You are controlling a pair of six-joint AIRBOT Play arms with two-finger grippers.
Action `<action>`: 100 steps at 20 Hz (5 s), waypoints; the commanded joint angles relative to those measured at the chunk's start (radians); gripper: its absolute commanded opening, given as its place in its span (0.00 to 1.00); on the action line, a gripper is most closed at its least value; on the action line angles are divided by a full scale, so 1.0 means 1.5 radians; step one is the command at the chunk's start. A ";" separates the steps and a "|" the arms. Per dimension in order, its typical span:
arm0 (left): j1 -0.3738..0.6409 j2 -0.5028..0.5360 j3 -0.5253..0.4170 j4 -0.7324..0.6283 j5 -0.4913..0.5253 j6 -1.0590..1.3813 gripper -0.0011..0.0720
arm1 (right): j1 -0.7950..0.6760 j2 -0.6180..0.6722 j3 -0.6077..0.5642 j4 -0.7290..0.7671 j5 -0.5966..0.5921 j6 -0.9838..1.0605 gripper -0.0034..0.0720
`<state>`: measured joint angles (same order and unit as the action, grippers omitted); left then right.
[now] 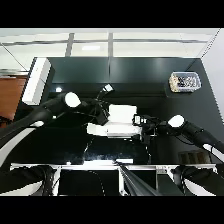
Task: Fold the box and place the chain.
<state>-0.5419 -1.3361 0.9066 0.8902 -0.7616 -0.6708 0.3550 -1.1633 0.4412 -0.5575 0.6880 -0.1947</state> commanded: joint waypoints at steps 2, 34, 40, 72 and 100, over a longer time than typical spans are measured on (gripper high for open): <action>0.060 0.127 -0.033 0.070 -0.046 -0.008 0.05 | 0.001 0.000 0.000 0.000 0.000 0.000 0.69; -0.068 0.073 -0.161 -0.005 0.070 0.281 0.67 | 0.001 0.000 0.000 0.000 0.000 0.000 0.69; -0.075 0.073 -0.161 -0.031 0.064 0.281 0.32 | 0.001 0.000 0.000 0.000 0.000 0.000 0.69; 0.075 0.216 -0.141 0.298 -0.009 -0.232 0.05 | 0.001 0.000 0.000 0.001 0.000 0.000 0.69; 0.203 -0.061 -0.182 -0.261 -0.165 -0.287 0.05 | 0.001 0.000 0.000 0.001 0.000 0.000 0.69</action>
<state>-0.2253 -1.4250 0.6331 0.5228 -1.0061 -1.1225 0.3550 -1.1633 0.4416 -0.5571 0.6876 -0.1947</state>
